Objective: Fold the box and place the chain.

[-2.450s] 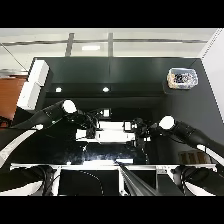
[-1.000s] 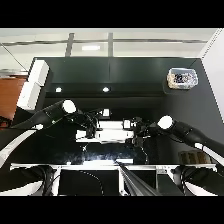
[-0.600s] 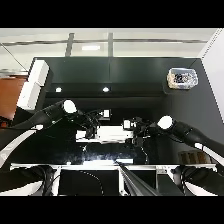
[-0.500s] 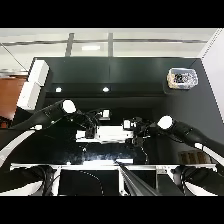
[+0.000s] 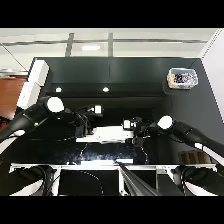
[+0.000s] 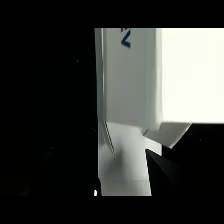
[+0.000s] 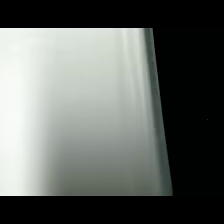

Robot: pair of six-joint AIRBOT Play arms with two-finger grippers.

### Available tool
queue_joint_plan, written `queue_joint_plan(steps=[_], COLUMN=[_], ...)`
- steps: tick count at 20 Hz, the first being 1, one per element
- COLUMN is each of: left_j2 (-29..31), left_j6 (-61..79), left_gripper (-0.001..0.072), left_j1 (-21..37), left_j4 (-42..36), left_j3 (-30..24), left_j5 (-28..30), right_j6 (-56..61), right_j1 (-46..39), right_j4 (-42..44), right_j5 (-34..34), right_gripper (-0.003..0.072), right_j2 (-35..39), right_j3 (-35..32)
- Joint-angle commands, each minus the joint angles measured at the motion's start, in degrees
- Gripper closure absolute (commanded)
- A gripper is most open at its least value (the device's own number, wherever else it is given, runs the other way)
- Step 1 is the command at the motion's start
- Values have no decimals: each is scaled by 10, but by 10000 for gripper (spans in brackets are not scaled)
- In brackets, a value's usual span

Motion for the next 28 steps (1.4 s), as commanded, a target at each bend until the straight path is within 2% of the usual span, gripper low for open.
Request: queue_joint_plan(steps=[1,2,3,4,5,7,9,12,15,16,24,26,28], left_j2=[49,59,67,70,69,69,69,69,71,73,73,73,83], left_j6=[-138,-185,-231,-264,-279,-291,-288,-238,-149,-126,-108,-108,-111], left_gripper=[98,99,204,462,684,681,682,682,682,682,682,681,683], left_j1=[40,49,54,55,53,38,9,-30,-35,-35,-35,-35,-24], left_j4=[22,22,22,22,9,-76,-188,-311,-454,-478,-478,-477,-426], left_j3=[1,1,1,0,-2,-24,-61,-108,-139,-143,-143,-142,-131], left_j5=[-66,-91,-118,-148,-187,-212,-188,-68,56,85,180,168,124], right_j6=[0,0,2,2,2,2,2,2,7,7,7,7,11], right_j1=[0,0,0,0,0,0,0,0,0,0,0,0,0], right_j4=[0,0,0,0,0,0,0,0,0,0,0,0,0], right_j5=[0,0,0,0,1,1,1,0,1,1,1,1,2], right_gripper=[321,321,321,321,321,321,321,321,321,321,321,321,321], right_j2=[0,0,0,0,0,0,0,0,0,0,0,0,0], right_j3=[0,0,0,0,0,0,0,0,0,0,0,0,0])
